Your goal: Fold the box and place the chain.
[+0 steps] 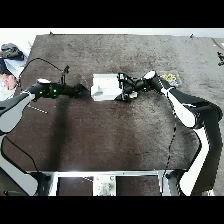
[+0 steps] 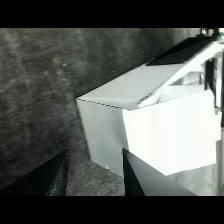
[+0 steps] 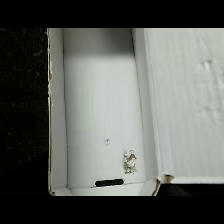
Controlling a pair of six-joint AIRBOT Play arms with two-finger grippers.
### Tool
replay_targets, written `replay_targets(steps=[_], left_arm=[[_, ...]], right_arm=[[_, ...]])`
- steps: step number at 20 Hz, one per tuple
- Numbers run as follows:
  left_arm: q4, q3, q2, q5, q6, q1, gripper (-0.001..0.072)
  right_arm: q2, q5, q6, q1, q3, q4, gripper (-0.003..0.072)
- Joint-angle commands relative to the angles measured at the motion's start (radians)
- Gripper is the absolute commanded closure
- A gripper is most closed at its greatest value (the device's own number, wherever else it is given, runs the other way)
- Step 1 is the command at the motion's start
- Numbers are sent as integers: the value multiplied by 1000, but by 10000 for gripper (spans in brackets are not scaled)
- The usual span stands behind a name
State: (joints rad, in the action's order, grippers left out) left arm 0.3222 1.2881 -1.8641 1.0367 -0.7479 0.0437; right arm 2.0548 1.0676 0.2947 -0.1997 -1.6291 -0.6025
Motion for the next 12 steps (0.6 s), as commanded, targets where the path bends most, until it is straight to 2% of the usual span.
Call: replay_targets(steps=[1, 12], left_arm=[[-13, 24, 1, 39, 7, 2, 353], [-5, 76, 2, 56, -37, 56, 351]], right_arm=[[0, 0, 0, 0, 0, 0, 210], [0, 0, 0, 0, 0, 0, 210]])
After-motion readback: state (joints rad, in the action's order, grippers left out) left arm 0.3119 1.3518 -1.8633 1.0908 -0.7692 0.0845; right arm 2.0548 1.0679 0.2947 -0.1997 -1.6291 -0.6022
